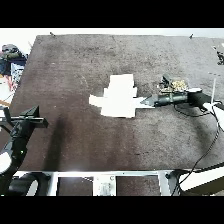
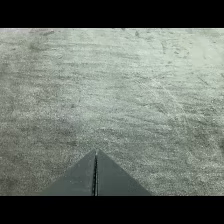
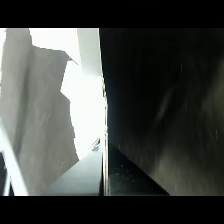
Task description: Fold the box and place the chain.
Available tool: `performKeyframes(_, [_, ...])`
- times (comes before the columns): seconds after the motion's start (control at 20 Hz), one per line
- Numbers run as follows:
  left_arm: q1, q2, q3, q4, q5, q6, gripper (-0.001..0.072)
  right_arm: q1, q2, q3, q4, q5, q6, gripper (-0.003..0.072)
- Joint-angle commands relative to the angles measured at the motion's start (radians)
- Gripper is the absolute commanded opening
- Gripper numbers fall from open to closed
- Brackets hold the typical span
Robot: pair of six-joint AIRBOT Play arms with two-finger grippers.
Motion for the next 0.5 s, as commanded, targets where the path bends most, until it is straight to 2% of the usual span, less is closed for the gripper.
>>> performKeyframes(0.0, [0.0, 0.0, 0.0, 0.0, -0.056, 0.001, 0.0591, 0.102, 0.0, 0.002, 0.042, -0.151, 0.018, 0.0008])
performKeyframes(0.05, [0.0, 0.0, 0.001, 0.0, -0.096, 0.001, 0.0709, 0.127, 0.0, 0.003, 0.033, -0.178, 0.017, 0.0008])
performKeyframes(0.2, [0.0, 0.0, 0.016, 0.0, -0.253, 0.036, 0.0704, 0.184, 0.001, 0.005, 0.017, -0.268, -0.02, 0.0008])
performKeyframes(0.35, [0.0, -0.001, 0.078, -0.002, -0.311, 0.045, 0.0702, 0.19, 0.001, 0.009, 0.016, -0.303, -0.035, 0.0008])
performKeyframes(0.4, [0.0, -0.013, 0.101, -0.003, -0.325, 0.045, 0.0555, 0.192, 0.001, 0.009, 0.016, -0.294, -0.051, 0.0008])
performKeyframes(0.45, [0.0, -0.041, 0.125, -0.003, -0.343, 0.045, 0.0529, 0.196, 0.001, 0.009, 0.012, -0.301, -0.073, 0.0008])
